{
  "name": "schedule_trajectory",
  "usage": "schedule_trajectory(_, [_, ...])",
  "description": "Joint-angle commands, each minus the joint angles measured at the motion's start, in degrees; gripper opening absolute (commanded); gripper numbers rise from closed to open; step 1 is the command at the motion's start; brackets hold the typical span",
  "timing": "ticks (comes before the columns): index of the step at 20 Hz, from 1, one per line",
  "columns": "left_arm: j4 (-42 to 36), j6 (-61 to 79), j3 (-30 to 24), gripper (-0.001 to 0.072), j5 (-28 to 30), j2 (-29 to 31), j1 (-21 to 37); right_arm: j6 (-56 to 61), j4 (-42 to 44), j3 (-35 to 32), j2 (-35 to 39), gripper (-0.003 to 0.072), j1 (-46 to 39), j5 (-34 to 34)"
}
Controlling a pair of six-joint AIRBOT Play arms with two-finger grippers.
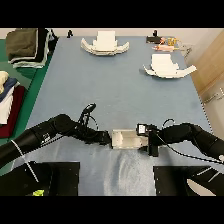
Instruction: Fold the box.
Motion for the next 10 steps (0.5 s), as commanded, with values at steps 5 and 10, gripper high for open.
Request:
schedule_trajectory(5, [-0.83, 0.48, 0.76, 0.0641, -0.37, -0.02, -0.04, 0.02, 0.02, 0.02, -0.02, 0.0506, 0.04, 0.00])
schedule_trajectory(10, [0.15, 0.42, 2.23, 0.0641, -0.37, -0.02, -0.04, 0.02, 0.02, 0.04, -0.02, 0.0507, 0.04, 0.00])
